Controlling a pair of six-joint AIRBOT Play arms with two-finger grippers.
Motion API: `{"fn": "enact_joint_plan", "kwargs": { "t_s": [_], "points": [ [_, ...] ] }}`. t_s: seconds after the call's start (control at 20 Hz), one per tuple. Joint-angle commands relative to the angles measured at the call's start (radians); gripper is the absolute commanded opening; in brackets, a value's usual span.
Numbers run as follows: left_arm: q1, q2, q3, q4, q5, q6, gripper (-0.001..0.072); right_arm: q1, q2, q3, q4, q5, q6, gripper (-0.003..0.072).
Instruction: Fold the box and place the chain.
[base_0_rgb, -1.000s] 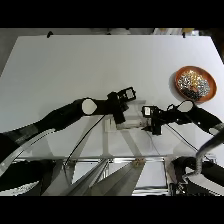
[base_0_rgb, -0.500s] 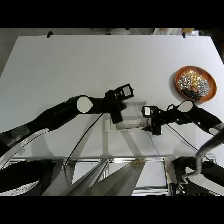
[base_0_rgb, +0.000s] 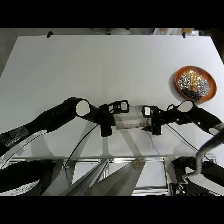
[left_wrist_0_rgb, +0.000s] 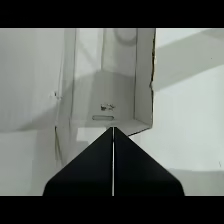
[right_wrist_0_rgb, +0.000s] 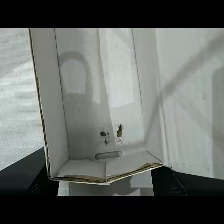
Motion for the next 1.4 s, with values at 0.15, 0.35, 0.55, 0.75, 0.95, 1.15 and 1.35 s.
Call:
{"fn": "enact_joint_plan", "kwargs": {
  "t_s": [0.15, 0.35, 0.55, 0.75, 0.95, 1.15, 1.35],
  "points": [
    [0.05, -0.003, -0.031, 0.057, -0.094, 0.004, 0.0043, 0.0, 0.0, 0.0, 0.0, 0.0, 0.0, 0.0438],
    [0.067, -0.002, -0.051, 0.059, -0.071, 0.096, 0.017, 0.0, 0.0, 0.0, 0.0, 0.0, 0.0, 0.0438],
    [0.068, -0.002, -0.057, 0.054, -0.034, 0.19, 0.0216, 0.0, 0.0, 0.0, 0.0, 0.0, 0.0, 0.0438],
    [0.076, 0.014, -0.057, 0.048, 0.008, 0.193, 0.0223, 0.0, 0.0, 0.0, 0.0, 0.0, 0.0, 0.0438],
    [0.092, 0.028, -0.057, 0.045, 0.04, 0.215, 0.0236, 0.0, 0.0, 0.0, 0.0, 0.0, 0.0, 0.0438],
    [0.076, 0.025, -0.058, 0.025, 0.085, 0.349, 0.0254, 0.0, 0.0, 0.0, 0.0, 0.0, 0.0, 0.0438],
    [0.056, 0.008, -0.058, 0.001, 0.129, 0.355, 0.0292, 0.0, 0.0, 0.0, 0.0, 0.0, 0.0, 0.0438]
  ]
}}
